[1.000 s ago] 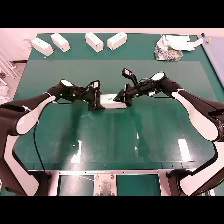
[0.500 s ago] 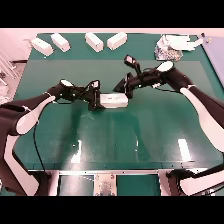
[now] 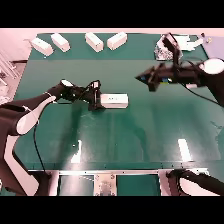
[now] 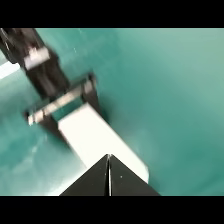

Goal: Fold the box and place the chain.

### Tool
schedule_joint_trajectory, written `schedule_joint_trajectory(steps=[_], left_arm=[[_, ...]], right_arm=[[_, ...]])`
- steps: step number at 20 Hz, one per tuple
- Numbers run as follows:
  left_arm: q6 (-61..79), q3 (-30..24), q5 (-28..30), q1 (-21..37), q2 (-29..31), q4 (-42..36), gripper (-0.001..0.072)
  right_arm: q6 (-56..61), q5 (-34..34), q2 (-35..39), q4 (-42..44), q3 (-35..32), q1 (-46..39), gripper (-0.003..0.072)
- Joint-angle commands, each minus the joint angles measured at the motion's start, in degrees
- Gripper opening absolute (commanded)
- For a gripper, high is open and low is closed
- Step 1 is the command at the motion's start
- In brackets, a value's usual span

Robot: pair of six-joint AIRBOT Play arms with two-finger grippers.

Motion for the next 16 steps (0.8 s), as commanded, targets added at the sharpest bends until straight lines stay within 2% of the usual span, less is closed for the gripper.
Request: schedule_joint_trajectory(steps=[1,6,9,15,16], left_arm=[[0.02,0.02,0.02,0.02,0.02,-0.07,0.0470],[0.02,0.02,-0.02,0.02,0.02,-0.17,0.0470],[0.02,0.02,-0.04,0.02,0.02,-0.20,0.0470],[0.02,0.02,0.59,0.02,0.02,-1.11,0.0465],[-0.02,0.02,0.76,0.04,0.04,-1.81,0.0162]], right_arm=[[1.99,-1.64,9.64,-2.69,-12.74,-5.25,0.0006],[1.84,-1.88,14.23,-4.00,-23.37,-12.83,0.0006],[-2.49,-3.58,14.93,-4.07,-28.09,-14.97,0.0006],[-4.57,-5.73,14.93,-3.50,-30.42,-15.02,0.0006],[-4.55,-5.73,14.93,-3.41,-30.40,-15.02,0.0006]])
